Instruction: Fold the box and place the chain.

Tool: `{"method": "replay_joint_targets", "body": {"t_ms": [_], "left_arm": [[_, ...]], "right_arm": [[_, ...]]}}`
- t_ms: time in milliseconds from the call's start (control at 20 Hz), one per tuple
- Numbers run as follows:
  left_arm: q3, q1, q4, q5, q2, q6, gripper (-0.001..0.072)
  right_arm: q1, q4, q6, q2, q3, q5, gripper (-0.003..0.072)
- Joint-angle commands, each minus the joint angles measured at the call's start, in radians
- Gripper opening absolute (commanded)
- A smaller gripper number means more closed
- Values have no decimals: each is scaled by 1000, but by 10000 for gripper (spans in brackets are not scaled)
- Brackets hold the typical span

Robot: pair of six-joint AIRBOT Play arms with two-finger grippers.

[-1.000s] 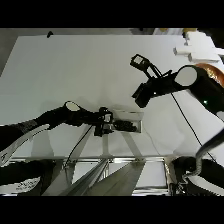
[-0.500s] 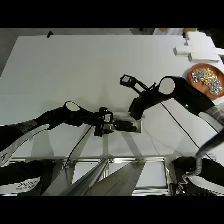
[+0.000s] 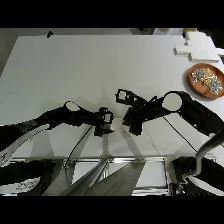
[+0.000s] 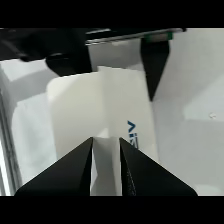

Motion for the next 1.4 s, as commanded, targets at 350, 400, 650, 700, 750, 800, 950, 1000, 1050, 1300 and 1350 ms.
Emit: {"method": "replay_joint_targets", "body": {"t_ms": [350,400,650,700,750,800,950,1000,1050,1300,1350], "left_arm": [[0,0,0,0,0,0,134],[0,0,0,0,0,0,134],[0,0,0,0,0,0,134],[0,0,0,0,0,0,134],[0,1,0,0,0,0,134],[0,0,0,0,0,0,134],[0,0,0,0,0,0,134],[0,0,0,0,0,0,134],[0,1,0,0,0,0,134],[0,0,0,0,0,0,134],[0,0,0,0,0,0,134]], "right_arm": [[37,-135,-23,20,-28,-41,201],[37,-140,-23,20,-28,-43,200],[37,-140,-22,20,-28,-56,152],[37,-140,-22,19,-28,-61,145],[37,-140,-22,19,-28,-66,94],[37,-140,-22,19,-28,-69,92],[37,-142,-23,19,-28,-71,92],[37,-143,-23,19,-29,-72,94],[37,-143,-23,19,-33,-76,97],[37,-140,-23,19,-62,-94,116],[37,-138,-23,19,-65,-94,118]]}}
